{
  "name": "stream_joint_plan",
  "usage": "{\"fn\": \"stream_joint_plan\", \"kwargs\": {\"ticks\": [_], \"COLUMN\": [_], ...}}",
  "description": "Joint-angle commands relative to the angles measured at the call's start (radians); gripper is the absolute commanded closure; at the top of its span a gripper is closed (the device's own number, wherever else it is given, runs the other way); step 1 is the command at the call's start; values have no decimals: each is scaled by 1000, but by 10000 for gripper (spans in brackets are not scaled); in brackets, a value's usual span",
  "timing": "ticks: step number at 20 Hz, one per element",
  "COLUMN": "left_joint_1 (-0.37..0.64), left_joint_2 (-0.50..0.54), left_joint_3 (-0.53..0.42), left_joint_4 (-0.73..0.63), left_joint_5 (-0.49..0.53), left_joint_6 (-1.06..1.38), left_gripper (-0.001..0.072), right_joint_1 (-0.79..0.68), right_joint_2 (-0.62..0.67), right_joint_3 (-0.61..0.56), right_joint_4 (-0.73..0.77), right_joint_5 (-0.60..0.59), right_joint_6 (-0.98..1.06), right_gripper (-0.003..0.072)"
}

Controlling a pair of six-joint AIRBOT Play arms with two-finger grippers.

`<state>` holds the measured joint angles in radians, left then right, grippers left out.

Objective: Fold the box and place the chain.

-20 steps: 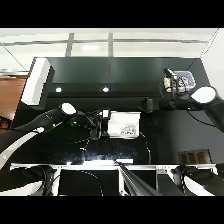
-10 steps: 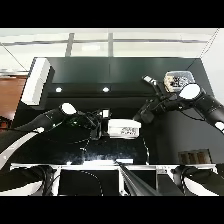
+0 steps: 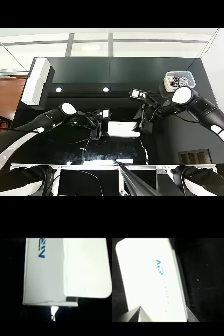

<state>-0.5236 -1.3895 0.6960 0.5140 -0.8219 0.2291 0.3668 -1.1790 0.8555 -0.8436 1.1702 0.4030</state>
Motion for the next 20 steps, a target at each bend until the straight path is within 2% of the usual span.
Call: {"fn": "stream_joint_plan", "kwargs": {"ticks": [1,2,3,7,10,15,20], "left_joint_1": [0,0,-1,-1,-1,-1,-1], "left_joint_2": [0,0,0,0,0,0,0], "left_joint_3": [1,1,1,1,1,1,1], "left_joint_4": [0,0,1,1,0,0,1], "left_joint_5": [1,0,0,1,1,1,1], "left_joint_6": [0,0,0,0,0,0,0], "left_gripper": [336,336,336,336,336,332,332], "right_joint_1": [29,28,28,28,27,28,28], "right_joint_2": [0,0,0,17,68,115,115], "right_joint_3": [0,0,0,-10,-62,-135,-141], "right_joint_4": [-49,-52,-52,-56,-76,-64,-19], "right_joint_5": [-16,-14,-15,-15,-21,-125,-155], "right_joint_6": [-48,-46,-41,0,31,30,14], "right_gripper": [16,17,93,97,97,97,99]}}
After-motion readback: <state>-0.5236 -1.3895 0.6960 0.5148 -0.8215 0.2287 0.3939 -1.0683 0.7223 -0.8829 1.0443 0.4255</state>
